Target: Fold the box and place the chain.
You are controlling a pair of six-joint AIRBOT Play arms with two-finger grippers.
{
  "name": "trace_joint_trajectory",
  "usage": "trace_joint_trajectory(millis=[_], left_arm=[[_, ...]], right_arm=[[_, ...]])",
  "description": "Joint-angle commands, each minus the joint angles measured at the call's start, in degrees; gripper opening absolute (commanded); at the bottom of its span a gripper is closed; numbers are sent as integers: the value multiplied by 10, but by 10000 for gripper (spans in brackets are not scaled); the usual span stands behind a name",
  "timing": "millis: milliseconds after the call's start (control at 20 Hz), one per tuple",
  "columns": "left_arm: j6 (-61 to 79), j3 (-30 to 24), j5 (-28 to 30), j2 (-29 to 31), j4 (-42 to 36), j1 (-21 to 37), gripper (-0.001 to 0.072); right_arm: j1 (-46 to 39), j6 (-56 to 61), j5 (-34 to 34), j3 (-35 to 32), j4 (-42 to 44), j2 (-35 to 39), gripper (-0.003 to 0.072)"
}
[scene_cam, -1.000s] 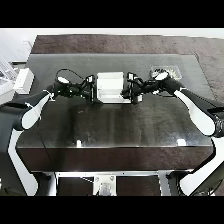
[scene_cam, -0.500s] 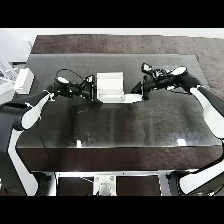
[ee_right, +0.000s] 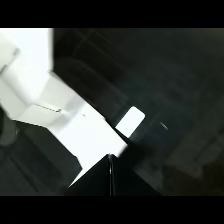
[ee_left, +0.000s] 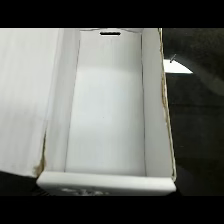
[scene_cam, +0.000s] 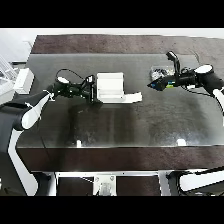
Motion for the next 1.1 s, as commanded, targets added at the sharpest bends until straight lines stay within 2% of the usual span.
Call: trace_joint_trajectory(millis=[0, 350, 500, 700, 850, 1050], left_arm=[[0, 0, 0, 0, 0, 0, 448], [0, 0, 0, 0, 0, 0, 448], [0, 0, 0, 0, 0, 0, 448], [0, 0, 0, 0, 0, 0, 448], [0, 0, 0, 0, 0, 0, 448], [0, 0, 0, 0, 0, 0, 448]], right_arm=[[-23, 113, -27, -22, -13, -24, -2], [21, 155, -1, -23, -1, -91, -2], [55, 167, 11, -24, -2, -93, -1], [93, 168, -13, -17, 7, -93, -1], [113, 181, 16, 12, 12, -93, -3], [134, 196, 23, 39, 32, -89, -1]])
